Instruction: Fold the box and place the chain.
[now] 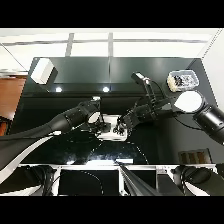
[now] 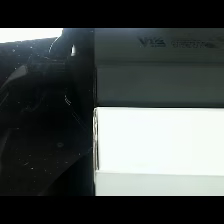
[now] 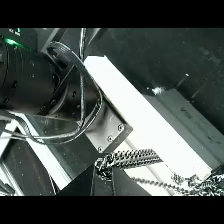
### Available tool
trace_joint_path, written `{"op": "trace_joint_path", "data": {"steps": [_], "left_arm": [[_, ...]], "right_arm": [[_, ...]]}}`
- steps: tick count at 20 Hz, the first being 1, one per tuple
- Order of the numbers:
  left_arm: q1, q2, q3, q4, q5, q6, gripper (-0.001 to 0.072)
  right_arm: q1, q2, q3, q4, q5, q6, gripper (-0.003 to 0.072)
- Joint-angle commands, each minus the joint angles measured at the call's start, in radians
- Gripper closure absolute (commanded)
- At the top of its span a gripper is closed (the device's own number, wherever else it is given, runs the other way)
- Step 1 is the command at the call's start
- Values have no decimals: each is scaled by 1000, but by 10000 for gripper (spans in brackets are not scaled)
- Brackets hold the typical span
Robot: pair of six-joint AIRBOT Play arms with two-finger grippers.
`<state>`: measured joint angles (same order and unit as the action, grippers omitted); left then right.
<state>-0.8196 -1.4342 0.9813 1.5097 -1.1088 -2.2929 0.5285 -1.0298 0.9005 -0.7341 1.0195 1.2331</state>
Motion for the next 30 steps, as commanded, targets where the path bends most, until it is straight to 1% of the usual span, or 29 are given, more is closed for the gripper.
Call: {"op": "trace_joint_path", "data": {"steps": [1, 2, 3, 6, 8, 9, 10, 13, 14, 16, 17, 18, 19, 20, 22, 23, 25, 27, 28, 30], "left_arm": [[0, 0, 0, 0, 0, 0, 680], [0, 0, 0, 0, 0, 0, 680], [0, 0, 0, 0, 0, 0, 680], [0, 0, 0, 0, -3, 0, 680], [0, 0, 0, 0, -3, 0, 680], [0, 0, 0, 0, -2, 0, 680], [0, 0, 0, 0, -1, 0, 680], [0, 0, 0, 0, -1, 0, 680], [0, 0, 0, 0, -1, 0, 680], [0, 0, 0, 0, -1, 0, 680], [0, 0, 0, 0, -1, 0, 680], [0, 0, 0, 0, 0, 0, 680], [0, 0, 0, 0, 0, 0, 680], [0, 0, 0, 0, 1, 0, 680], [0, 0, 0, 0, 0, 0, 680], [0, 0, 0, 0, 0, 0, 680], [0, 0, 0, 0, 0, 0, 680], [0, 0, 0, 1, 0, 0, 680], [0, 0, 0, 1, 0, 0, 680], [0, 0, 0, 1, 0, 0, 680]], "right_arm": [[1, -2, -1, -3, 3, 0, 647], [-9, -1, -1, -3, 16, 2, 481], [-41, 2, 0, -3, 51, 5, 260], [-235, 41, -1, -21, 188, -10, 252], [-362, 88, -16, -95, 241, -39, 252], [-409, 116, -45, -112, 238, -75, 252], [-455, 144, -92, -93, 223, -157, 252], [-541, 179, -263, 63, 129, -357, 253], [-546, 179, -313, 98, 75, -411, 253], [-539, 179, -367, 98, -35, -445, 250], [-539, 179, -374, 100, -65, -444, 223], [-539, 179, -374, 101, -90, -445, 29], [-539, 179, -374, 94, -118, -447, -29], [-538, 179, -374, 81, -149, -458, -30], [-525, 177, -375, 18, -168, -570, -30], [-507, 174, -379, -5, -168, -658, -30], [-459, 149, -381, -10, -156, -900, -28], [-397, 98, -381, -11, -169, -1100, -29], [-368, 67, -381, -11, -187, -1164, -29], [-315, 11, -381, -7, -225, -1200, -29]]}}
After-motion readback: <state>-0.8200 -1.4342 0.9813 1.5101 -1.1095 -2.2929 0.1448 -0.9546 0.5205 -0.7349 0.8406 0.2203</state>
